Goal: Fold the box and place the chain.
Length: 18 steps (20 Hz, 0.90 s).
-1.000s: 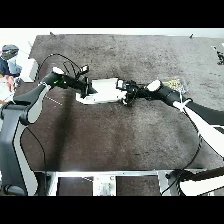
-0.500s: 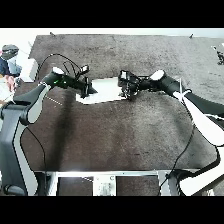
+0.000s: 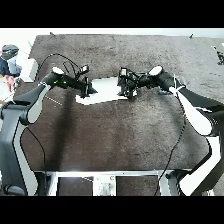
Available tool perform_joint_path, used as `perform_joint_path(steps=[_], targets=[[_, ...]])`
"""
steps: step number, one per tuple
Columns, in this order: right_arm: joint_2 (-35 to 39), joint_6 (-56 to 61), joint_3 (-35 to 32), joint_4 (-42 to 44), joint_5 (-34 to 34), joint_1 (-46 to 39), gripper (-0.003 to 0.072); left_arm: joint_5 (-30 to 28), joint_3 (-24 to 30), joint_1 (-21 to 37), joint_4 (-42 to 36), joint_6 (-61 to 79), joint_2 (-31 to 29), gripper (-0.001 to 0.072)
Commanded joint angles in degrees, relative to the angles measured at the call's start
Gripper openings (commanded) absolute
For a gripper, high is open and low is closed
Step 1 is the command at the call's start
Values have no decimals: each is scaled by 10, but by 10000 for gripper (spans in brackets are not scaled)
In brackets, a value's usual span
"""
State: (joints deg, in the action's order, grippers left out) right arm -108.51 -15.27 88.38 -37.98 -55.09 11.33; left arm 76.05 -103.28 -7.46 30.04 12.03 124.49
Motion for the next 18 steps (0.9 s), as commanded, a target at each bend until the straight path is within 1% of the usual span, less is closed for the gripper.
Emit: perform_joint_path(steps=[1,4,11,18], targets=[[-21,-1,21,14,-53,-7,619,0,0,0,0,0,0,13],[-33,-2,21,14,-80,-7,619,-2,0,0,-2,0,0,13],[-51,-2,21,39,-106,-7,618,-2,0,0,-3,0,0,13],[-59,-15,21,39,-105,-6,618,-2,0,0,-5,0,0,13]])
